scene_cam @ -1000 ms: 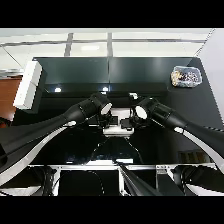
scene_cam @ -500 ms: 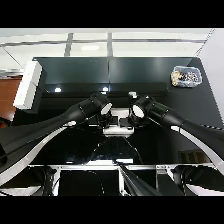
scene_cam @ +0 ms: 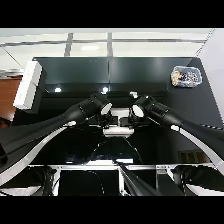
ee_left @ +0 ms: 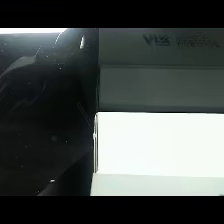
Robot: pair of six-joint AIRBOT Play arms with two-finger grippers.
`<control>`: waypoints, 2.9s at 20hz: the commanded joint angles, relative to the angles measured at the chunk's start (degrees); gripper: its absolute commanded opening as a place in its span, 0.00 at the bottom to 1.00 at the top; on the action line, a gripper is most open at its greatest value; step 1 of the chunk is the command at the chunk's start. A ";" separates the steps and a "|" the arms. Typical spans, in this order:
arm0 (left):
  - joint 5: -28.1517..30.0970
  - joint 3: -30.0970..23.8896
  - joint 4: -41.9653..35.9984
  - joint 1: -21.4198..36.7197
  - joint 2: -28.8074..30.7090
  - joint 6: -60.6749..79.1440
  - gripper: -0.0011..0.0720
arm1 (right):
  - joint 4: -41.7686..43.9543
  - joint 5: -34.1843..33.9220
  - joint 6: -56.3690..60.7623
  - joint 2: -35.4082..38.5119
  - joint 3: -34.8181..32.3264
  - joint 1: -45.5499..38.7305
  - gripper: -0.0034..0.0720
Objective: Fold the box and place the chain.
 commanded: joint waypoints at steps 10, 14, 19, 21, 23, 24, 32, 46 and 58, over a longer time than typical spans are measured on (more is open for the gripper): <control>-0.04 0.04 -0.09 -0.02 -0.04 -0.11 0.05 | 1.01 0.81 0.22 -0.52 0.00 -1.05 0.39; -0.04 0.04 -0.09 -0.02 -0.04 -0.11 0.05 | 1.22 0.35 0.24 -0.90 0.00 -1.05 0.39; -0.04 0.04 -0.09 -0.02 -0.04 -0.11 0.05 | 1.22 0.07 0.24 -1.20 0.00 -1.05 0.20; -0.04 0.04 -0.09 -0.02 -0.04 -0.11 0.05 | 1.20 0.04 0.24 -1.22 0.00 -1.05 0.06; -0.04 0.04 -0.09 -0.02 -0.04 -0.11 0.05 | 1.22 -0.24 0.20 -1.25 0.00 -1.05 0.06; -0.04 0.04 -0.09 -0.02 -0.04 -0.11 0.05 | 1.16 -0.33 0.17 -1.25 0.00 -1.05 0.06; -0.11 0.04 -0.09 -0.02 -0.04 -0.11 0.05 | -1.81 2.80 -2.73 -0.66 0.48 -1.29 0.64; 0.04 0.04 -0.04 0.00 -0.04 -0.11 0.05 | -29.31 2.38 -8.50 18.86 4.74 -6.03 0.64; -0.04 0.04 0.37 0.07 -0.04 -0.09 0.05 | -26.12 -11.93 -9.99 7.02 6.78 -43.63 1.00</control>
